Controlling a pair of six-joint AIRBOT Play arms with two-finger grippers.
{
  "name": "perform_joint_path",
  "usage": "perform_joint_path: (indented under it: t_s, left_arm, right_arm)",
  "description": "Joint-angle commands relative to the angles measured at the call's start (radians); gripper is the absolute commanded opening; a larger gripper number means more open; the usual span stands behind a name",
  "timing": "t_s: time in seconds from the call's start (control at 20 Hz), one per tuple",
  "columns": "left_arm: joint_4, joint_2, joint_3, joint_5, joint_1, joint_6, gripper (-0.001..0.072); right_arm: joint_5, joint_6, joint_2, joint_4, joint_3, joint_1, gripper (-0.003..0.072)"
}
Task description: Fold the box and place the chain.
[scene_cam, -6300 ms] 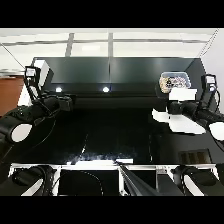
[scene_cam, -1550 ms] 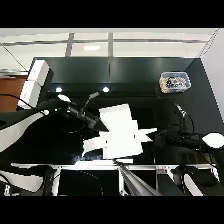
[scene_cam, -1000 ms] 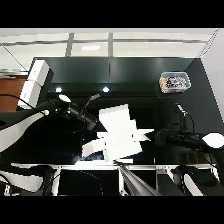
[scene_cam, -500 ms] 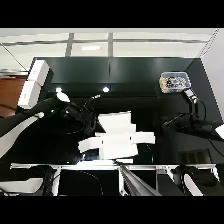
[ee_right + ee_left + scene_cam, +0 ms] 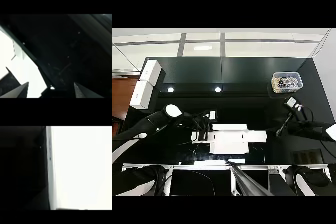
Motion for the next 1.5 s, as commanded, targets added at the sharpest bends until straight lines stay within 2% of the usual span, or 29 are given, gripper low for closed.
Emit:
perform_joint_path:
  t_s: [0.0, 0.25, 0.4, 0.6, 0.8, 0.95, 1.2, 1.45]
  left_arm:
    - [0.037, 0.002, -0.013, 0.045, -0.021, 0.048, 0.0028]
    - [0.04, -0.02, -0.014, 0.047, -0.021, 0.046, 0.0027]
    - [0.04, -0.028, -0.014, 0.045, -0.02, 0.041, 0.0027]
    - [0.04, -0.028, -0.014, 0.031, -0.021, 0.041, 0.0028]
    - [0.04, -0.028, -0.014, 0.024, -0.02, 0.042, 0.0028]
    - [0.04, -0.028, -0.014, 0.024, -0.02, 0.041, 0.0028]
    - [0.04, -0.028, -0.014, 0.024, -0.02, 0.041, 0.0028]
    - [0.04, -0.028, -0.014, 0.024, -0.02, 0.041, 0.0028]
  right_arm:
    - [-0.069, -0.125, -0.008, 0.021, -0.061, 0.065, 0.0646]
    - [-0.246, -0.146, -0.025, -0.038, -0.123, 0.297, 0.0645]
    - [-0.246, -0.146, -0.099, -0.045, -0.124, 0.401, 0.0645]
    - [-0.248, -0.151, -0.203, -0.054, -0.124, 0.465, 0.0645]
    - [-0.225, -0.154, -0.231, -0.049, -0.124, 0.521, 0.0646]
    - [-0.225, -0.167, -0.251, 0.01, -0.124, 0.588, 0.0645]
    - [-0.369, -0.167, -0.277, 0.06, -0.124, 0.675, 0.0646]
    - [-0.369, -0.167, -0.295, 0.067, -0.124, 0.723, 0.0645]
